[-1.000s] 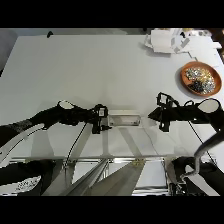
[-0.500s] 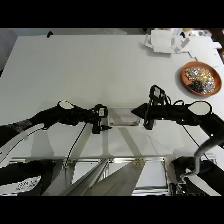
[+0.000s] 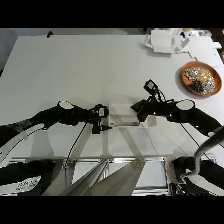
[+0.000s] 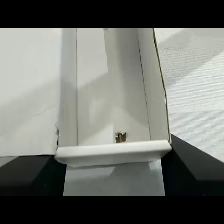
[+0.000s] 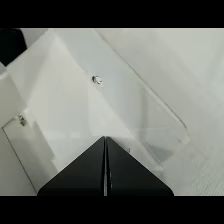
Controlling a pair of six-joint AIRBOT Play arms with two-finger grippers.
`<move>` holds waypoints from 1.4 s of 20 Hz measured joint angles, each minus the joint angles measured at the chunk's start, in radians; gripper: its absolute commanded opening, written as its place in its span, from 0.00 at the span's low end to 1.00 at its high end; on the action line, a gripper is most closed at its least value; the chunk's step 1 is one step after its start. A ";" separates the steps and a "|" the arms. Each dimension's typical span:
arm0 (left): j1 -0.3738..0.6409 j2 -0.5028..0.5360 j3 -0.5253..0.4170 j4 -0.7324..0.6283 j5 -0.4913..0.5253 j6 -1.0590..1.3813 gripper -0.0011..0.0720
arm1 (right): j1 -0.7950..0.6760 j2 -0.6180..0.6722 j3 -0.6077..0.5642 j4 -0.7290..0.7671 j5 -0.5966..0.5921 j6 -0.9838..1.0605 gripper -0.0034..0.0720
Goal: Fold the box and place the chain.
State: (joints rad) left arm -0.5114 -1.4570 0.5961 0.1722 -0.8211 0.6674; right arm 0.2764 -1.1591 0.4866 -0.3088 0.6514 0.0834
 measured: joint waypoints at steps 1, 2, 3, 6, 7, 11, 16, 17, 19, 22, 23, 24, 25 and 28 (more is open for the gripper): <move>0.000 0.000 0.000 0.000 0.000 0.000 0.20 | 0.001 -0.010 0.000 -0.001 0.001 0.005 0.07; 0.000 0.000 0.000 0.000 0.000 0.000 0.20 | 0.001 -0.015 0.001 -0.003 0.005 0.009 0.07; 0.000 0.000 0.000 0.000 0.000 0.000 0.20 | 0.001 -0.016 0.003 -0.008 0.014 0.013 0.07; 0.000 0.000 0.000 0.000 0.001 0.003 0.20 | 0.002 0.006 0.011 -0.020 0.070 0.019 0.07; 0.000 0.000 0.000 0.000 0.002 0.003 0.20 | 0.002 0.020 0.016 -0.025 0.093 0.020 0.07; 0.000 0.000 0.000 0.000 0.002 0.003 0.20 | 0.002 0.107 0.024 -0.083 0.164 0.021 0.07; 0.000 0.000 0.000 0.000 0.002 0.003 0.20 | 0.002 0.257 0.026 -0.259 0.224 0.022 0.07; 0.000 0.000 0.000 0.000 0.002 0.003 0.20 | 0.002 0.289 0.026 -0.309 0.243 0.022 0.07; 0.000 0.000 0.000 0.000 0.002 0.002 0.20 | 0.002 0.336 0.026 -0.410 0.292 0.023 0.07; 0.000 0.000 0.000 0.000 0.002 0.002 0.20 | 0.002 0.371 0.026 -0.571 0.393 0.026 0.07; 0.000 0.000 0.000 0.000 0.002 0.002 0.20 | 0.002 0.377 0.026 -0.619 0.420 0.034 0.07; 0.000 0.000 0.000 0.000 0.002 0.002 0.20 | 0.002 0.381 0.026 -0.668 0.439 0.049 0.07; 0.000 0.000 0.000 0.000 0.002 0.002 0.20 | 0.002 0.384 0.026 -0.711 0.451 0.064 0.07; 0.000 0.000 0.000 0.000 0.002 0.002 0.20 | 0.002 0.389 0.026 -0.809 0.459 0.098 0.16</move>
State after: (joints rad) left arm -0.5114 -1.4570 0.5961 0.1722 -0.8192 0.6693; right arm 0.2779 -0.7704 0.5129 -1.1183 1.1103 0.1810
